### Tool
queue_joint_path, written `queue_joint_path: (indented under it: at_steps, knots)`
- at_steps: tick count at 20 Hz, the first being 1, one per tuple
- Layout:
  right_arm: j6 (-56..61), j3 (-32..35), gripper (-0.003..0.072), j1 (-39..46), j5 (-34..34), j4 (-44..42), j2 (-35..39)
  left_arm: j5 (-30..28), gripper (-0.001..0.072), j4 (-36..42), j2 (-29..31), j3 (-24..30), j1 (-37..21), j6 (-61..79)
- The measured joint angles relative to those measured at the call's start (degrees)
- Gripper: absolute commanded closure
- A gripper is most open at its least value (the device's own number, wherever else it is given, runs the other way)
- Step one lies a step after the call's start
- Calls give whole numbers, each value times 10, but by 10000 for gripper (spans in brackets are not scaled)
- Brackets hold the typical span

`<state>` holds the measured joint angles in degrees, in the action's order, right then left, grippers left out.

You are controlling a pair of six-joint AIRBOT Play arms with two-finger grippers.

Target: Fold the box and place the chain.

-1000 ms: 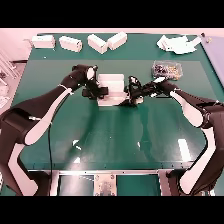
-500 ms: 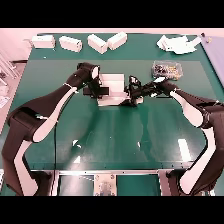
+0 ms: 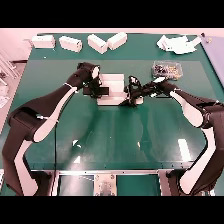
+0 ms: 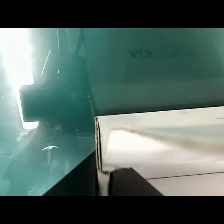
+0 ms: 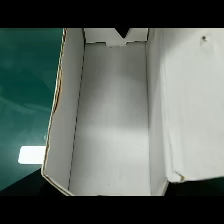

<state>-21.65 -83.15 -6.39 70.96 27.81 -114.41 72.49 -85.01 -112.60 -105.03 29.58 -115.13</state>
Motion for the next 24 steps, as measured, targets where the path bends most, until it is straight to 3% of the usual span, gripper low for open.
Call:
queue_joint_path:
  at_steps: [4, 5, 6, 7, 8, 24]
  knots:
    - [0, 0, 106, 0, -1, 0, 0, 0, 687, 2, 0, -1, 0, 8]
    - [0, 0, 106, 0, -1, 0, 0, 1, 557, 3, 0, -2, 0, 8]
    - [-2, 0, 106, 0, -4, 2, 0, 0, 241, 5, -1, -4, 0, 12]
    - [-2, 0, 105, 0, -5, 1, 0, 1, 148, 7, 0, -7, 0, 12]
    - [-2, 0, 106, 0, -5, 1, 0, -1, 204, 10, 1, -10, 0, 12]
    - [0, 0, 106, 0, -2, 0, 0, 26, 199, 142, 37, -16, -47, 103]
